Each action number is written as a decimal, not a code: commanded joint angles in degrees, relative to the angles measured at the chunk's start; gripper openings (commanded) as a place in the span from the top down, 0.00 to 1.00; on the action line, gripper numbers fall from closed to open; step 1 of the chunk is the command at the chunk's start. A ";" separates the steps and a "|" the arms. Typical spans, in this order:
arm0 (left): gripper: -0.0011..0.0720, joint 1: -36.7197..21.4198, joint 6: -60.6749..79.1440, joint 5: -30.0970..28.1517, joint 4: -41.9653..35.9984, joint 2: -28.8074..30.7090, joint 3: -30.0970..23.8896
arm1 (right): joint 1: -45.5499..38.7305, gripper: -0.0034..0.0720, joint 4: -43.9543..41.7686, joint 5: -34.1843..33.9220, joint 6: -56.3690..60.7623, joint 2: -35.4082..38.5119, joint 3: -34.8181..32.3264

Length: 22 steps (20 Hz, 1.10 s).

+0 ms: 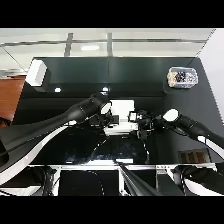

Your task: Fold the box and place the chain.

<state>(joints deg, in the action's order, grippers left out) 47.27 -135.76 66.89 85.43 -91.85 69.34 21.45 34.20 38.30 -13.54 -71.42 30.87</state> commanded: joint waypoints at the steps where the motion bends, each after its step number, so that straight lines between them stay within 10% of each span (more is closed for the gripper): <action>1: 0.53 -0.15 0.79 1.14 -0.70 -0.07 0.04 | 0.04 0.39 -0.07 0.04 0.07 0.02 -0.02; 21: 0.54 1.33 -2.32 0.70 2.62 0.81 -0.20 | 0.04 0.39 -0.07 0.04 0.07 0.02 -0.02; 22: 0.67 1.31 -2.32 0.63 2.49 0.83 -0.20 | 0.04 0.39 -0.07 0.04 0.07 0.02 -0.02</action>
<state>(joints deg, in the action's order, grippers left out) 48.47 -137.78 67.61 88.01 -90.85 69.17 21.45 34.13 38.33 -13.50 -71.42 30.87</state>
